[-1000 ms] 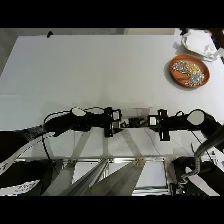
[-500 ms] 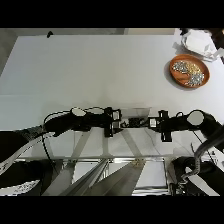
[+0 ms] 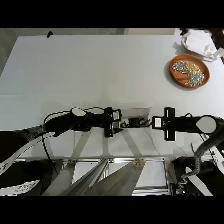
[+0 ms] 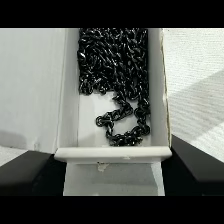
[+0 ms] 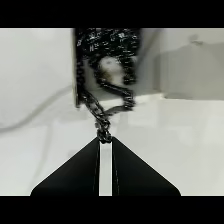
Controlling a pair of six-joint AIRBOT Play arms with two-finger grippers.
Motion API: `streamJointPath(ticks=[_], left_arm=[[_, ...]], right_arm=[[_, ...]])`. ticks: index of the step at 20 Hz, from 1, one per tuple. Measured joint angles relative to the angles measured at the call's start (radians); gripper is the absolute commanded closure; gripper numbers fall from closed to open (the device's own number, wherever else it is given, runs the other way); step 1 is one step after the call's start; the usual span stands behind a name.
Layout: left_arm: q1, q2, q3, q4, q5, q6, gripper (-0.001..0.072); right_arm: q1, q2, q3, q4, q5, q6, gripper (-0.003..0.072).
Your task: Fold the box and place the chain.
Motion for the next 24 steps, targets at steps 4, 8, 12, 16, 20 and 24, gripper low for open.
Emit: streamJointPath(ticks=[4, 8, 12, 16, 20, 24], left_arm=[[0.0, 0.0, 0.0, 0.0, 0.0, 0.0, 0.0435], [0.0, 0.0, 0.0, 0.0, 0.0, 0.0, 0.0435], [0.0, 0.0, 0.0, 0.0, 0.0, 0.0, 0.0435], [0.0, 0.0, 0.0, 0.0, 0.0, 0.0, 0.0435], [0.0, 0.0, 0.0, 0.0, 0.0, 0.0, 0.0435], [0.0, 0.0, 0.0, 0.0, 0.0, 0.0, 0.0435]], right_arm=[[0.0, 0.186, 0.0, 0.083, 0.004, 0.035, 0.0668], [0.0, 0.251, -0.012, 0.355, 0.022, -0.016, 0.0667], [0.0, 0.203, -0.058, 0.561, 0.016, -0.112, 0.0667], [0.0, 0.079, -0.083, 0.646, 0.011, -0.152, 0.0666], [0.0, -0.06, -0.09, 0.745, -0.018, -0.158, 0.0653], [0.0, -0.138, -0.092, 0.819, -0.042, -0.134, 0.0362]])
